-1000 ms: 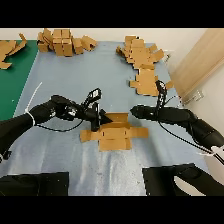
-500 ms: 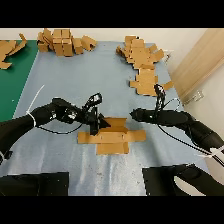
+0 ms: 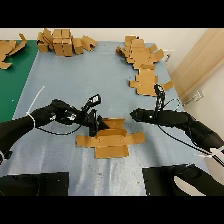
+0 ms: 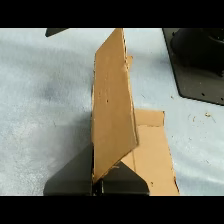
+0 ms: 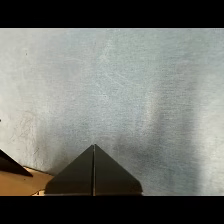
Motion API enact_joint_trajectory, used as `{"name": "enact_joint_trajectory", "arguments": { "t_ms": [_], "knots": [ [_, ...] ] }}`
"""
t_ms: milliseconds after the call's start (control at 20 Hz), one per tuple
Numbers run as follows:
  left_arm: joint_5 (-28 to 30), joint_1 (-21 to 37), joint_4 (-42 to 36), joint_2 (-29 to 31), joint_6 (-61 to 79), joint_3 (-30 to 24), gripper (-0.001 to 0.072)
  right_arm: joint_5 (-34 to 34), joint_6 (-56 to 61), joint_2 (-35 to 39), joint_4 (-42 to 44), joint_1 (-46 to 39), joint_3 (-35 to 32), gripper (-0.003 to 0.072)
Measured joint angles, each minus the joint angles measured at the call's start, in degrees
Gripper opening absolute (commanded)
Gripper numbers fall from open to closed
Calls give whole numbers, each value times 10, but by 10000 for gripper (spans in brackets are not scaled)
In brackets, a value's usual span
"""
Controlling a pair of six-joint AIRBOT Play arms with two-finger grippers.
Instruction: Fold the box.
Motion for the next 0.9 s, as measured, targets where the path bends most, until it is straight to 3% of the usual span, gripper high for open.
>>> {"name": "enact_joint_trajectory", "arguments": {
  "t_ms": [250,650,900],
  "knots": [
    [-6,2,15,0,-16,-2,13,0,0,0,0,0,0,6],
    [-7,2,-66,0,40,8,14,0,0,0,0,0,0,6],
    [-5,1,-39,-4,42,9,13,0,0,0,0,0,0,6]
  ]
}}
